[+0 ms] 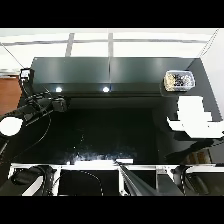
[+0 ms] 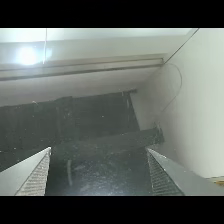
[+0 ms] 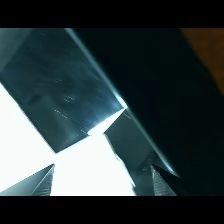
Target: Fold the box and place the chain.
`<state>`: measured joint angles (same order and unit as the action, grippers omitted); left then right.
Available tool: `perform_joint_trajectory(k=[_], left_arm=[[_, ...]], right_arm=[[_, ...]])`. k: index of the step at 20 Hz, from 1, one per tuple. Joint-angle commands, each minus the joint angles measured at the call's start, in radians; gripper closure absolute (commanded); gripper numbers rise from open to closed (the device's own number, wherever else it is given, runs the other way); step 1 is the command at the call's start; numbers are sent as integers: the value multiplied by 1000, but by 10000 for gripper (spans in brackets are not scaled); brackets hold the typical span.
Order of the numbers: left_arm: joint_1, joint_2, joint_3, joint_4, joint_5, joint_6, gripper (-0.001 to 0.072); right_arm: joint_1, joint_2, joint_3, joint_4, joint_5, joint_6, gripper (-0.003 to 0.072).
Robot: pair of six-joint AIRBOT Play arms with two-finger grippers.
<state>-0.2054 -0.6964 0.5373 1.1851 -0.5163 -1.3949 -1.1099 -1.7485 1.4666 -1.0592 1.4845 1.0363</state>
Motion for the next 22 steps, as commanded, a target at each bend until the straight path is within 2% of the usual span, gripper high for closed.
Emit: perform_joint_trajectory(k=[1, 6, 8, 10, 13, 14, 15, 16, 17, 18, 22], left_arm=[[-1, -1, 0, 0, -2, 0, 0], [-1, -1, -1, 0, -2, 0, 0], [-1, -1, -1, 0, -2, 0, 0], [-1, -1, -1, 0, -3, 0, 0], [0, -1, -1, 3, -8, 0, 0], [0, -1, -1, 5, -8, 0, 0], [0, -1, -1, 5, -8, 0, 0], [0, -1, -1, 4, -9, 0, 0], [0, -1, -1, 4, -9, 0, 0], [0, -1, -1, 4, -9, 0, 0], [0, -1, -1, 4, -9, 0, 1]], right_arm=[[31, -76, 37, 75, 71, -42, 138], [65, -77, 37, -13, 102, 5, 138], [70, -71, 36, -20, 105, 26, 231], [77, -55, 36, -60, 107, 58, 259], [82, -16, 9, -131, 105, 96, 259], [82, -6, -5, -131, 104, 96, 341], [85, -2, -14, -131, 105, 96, 455], [90, 5, -24, -123, 101, 89, 495], [98, 12, -29, -119, 101, 62, 635], [109, 18, -31, -117, 105, 55, 672], [164, 77, -80, -5, 101, -15, 675]])
